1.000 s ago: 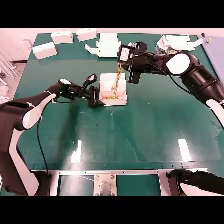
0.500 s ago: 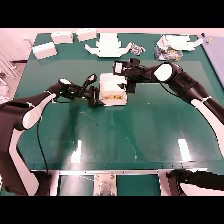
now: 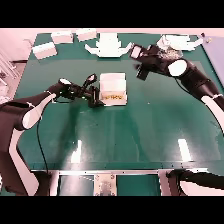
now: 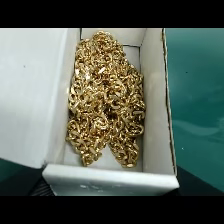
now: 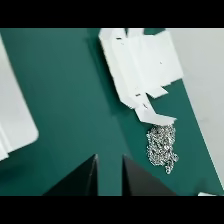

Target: Fold the box and place the chain.

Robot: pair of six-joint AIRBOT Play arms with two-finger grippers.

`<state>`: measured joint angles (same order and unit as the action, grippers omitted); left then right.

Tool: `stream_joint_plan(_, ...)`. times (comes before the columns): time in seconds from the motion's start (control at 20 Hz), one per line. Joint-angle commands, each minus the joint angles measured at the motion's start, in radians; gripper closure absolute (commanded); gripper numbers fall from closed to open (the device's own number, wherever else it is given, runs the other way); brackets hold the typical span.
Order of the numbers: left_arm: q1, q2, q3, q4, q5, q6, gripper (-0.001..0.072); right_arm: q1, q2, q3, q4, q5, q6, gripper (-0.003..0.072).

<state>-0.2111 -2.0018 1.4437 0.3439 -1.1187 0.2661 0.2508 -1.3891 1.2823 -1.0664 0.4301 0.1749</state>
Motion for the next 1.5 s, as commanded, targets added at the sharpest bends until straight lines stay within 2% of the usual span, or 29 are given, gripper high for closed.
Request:
stream_joint_plan(0.0,0.0,0.001,0.0,0.0,0.001,0.0,0.0222,-0.084,-0.024,-0.001,0.112,-0.051,0.0,0.0608)
stream_joint_plan(0.15,0.0,0.001,0.0,0.0,0.001,0.0,0.0222,-0.106,-0.096,0.0,0.164,-0.017,-0.05,0.0618)
stream_joint_plan(0.2,0.0,0.001,0.0,0.0,0.0,0.0,0.0222,-0.105,-0.124,0.0,0.189,-0.012,-0.08,0.0632)
stream_joint_plan(0.25,0.0,0.001,0.0,0.0,0.0,0.0,0.0222,-0.103,-0.156,0.002,0.224,-0.01,-0.128,0.0677)
stream_joint_plan(0.3,0.0,0.001,0.0,0.0,0.0,0.0,0.0222,-0.102,-0.189,0.011,0.249,-0.006,-0.173,0.0677)
stream_joint_plan(0.5,0.0,0.001,0.0,0.0,0.0,0.0,0.0222,-0.101,-0.29,0.091,0.34,0.14,-0.202,0.0677)
stream_joint_plan(1.05,0.0,0.001,0.0,0.0,0.001,0.0,0.0222,-0.037,-0.365,0.143,0.36,0.196,-0.243,0.0676)
stream_joint_plan(1.45,0.0,0.001,0.0,0.0,0.001,0.0,0.0222,-0.042,-0.326,0.243,0.36,0.637,-0.175,0.0676)
